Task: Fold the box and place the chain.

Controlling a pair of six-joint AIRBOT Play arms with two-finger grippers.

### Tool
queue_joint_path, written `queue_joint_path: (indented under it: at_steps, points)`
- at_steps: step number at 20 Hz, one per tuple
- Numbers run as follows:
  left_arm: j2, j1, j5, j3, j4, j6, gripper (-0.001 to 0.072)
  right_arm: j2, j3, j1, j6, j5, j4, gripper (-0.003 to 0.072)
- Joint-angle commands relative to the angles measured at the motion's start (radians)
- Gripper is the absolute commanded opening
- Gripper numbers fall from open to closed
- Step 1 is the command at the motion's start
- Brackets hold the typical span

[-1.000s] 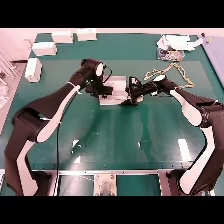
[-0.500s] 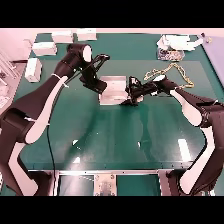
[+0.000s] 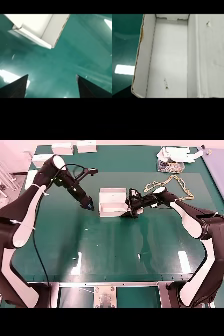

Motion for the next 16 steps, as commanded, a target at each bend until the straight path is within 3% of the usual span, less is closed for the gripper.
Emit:
queue_joint_path:
  at_steps: [1,4,8,12,16]
  points:
    - [0.000,0.047,0.148,-0.092,-0.095,0.276,0.0710,0.000,0.000,0.000,0.000,0.000,0.000,0.0580]
    - [-0.002,0.045,0.330,-0.183,-0.082,0.525,0.0709,0.000,0.000,0.000,0.000,0.000,0.000,0.0580]
    - [-0.002,0.051,0.434,-0.265,-0.116,0.762,0.0720,0.000,0.000,0.000,0.000,0.000,0.000,0.0580]
    - [-0.051,0.089,0.402,-0.303,-0.359,1.045,0.0720,0.000,0.000,0.000,0.000,0.000,0.000,0.0580]
    - [-0.092,0.089,0.375,-0.303,-0.407,1.078,0.0720,0.000,0.000,0.000,0.000,0.000,0.000,0.0580]
